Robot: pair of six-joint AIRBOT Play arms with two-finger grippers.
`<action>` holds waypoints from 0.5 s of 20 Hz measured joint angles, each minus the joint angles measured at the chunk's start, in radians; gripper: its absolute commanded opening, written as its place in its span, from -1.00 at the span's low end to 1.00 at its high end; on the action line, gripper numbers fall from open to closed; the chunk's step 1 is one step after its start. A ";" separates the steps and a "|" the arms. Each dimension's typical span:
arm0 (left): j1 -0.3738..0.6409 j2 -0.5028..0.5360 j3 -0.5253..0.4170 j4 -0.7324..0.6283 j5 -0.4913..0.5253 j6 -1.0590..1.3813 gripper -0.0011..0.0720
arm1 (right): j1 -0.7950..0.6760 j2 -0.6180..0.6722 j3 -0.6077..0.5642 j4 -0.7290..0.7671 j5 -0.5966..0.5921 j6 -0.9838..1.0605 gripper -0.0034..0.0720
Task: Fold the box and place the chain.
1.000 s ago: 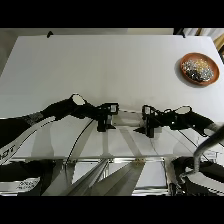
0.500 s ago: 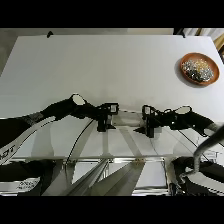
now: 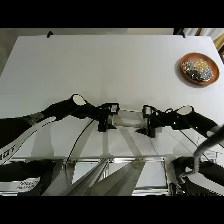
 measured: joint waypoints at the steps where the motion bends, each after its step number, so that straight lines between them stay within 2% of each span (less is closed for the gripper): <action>1: 0.000 0.000 0.000 0.000 -0.001 0.000 -0.22 | 0.000 0.024 0.000 -0.043 -0.006 0.045 0.95; 7: 0.000 0.000 0.000 0.002 -0.002 0.000 -0.22 | 0.000 0.208 0.001 -0.357 -0.019 0.422 0.94; 9: 0.000 0.000 0.000 0.002 -0.003 0.000 -0.22 | 0.000 0.296 0.001 -0.457 0.006 0.547 0.79; 10: 0.000 0.000 0.000 0.002 -0.003 0.000 -0.22 | 0.000 0.343 0.001 -0.494 0.017 0.599 0.79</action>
